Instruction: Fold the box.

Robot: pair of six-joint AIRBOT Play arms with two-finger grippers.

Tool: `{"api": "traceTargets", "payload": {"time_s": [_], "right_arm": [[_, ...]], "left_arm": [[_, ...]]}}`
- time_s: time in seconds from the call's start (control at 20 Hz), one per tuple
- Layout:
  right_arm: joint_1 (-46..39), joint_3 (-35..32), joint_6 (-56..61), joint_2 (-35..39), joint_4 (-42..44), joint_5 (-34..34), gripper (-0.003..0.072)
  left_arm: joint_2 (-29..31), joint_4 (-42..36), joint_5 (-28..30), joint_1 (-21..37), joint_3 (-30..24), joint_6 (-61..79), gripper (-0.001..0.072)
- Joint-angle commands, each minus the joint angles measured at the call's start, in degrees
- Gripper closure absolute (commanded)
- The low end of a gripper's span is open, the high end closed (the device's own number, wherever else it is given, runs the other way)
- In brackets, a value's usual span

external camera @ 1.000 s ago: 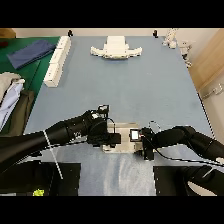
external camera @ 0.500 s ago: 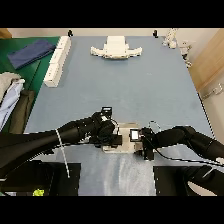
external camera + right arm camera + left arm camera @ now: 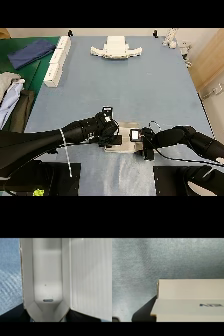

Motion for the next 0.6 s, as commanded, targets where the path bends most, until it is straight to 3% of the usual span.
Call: {"api": "traceTargets", "payload": {"time_s": [0.0,0.05,0.1,0.15,0.2,0.55], "right_arm": [[0.07,-0.02,-0.02,-0.02,0.04,0.02,0.0120],[0.04,-0.02,-0.02,-0.02,0.07,0.02,0.0119],[0.04,-0.02,-0.02,-0.02,0.07,0.02,0.0120],[0.07,-0.02,-0.02,-0.02,0.07,0.00,0.0119],[0.04,-0.02,-0.02,-0.02,0.07,0.02,0.0119],[0.07,-0.02,-0.02,-0.02,0.04,0.02,0.0120]], "left_arm": [[-0.07,-0.57,0.20,0.00,0.07,0.35,0.0692],[-0.07,-0.59,0.22,-0.02,0.07,0.46,0.0692],[-0.07,-0.59,0.20,0.00,0.07,0.68,0.0566],[-0.07,-0.57,0.20,0.00,0.07,0.61,0.0214],[-0.07,-0.59,0.13,0.00,0.11,0.42,0.0096],[-0.07,-0.15,0.11,0.07,0.79,0.42,0.0097]]}}
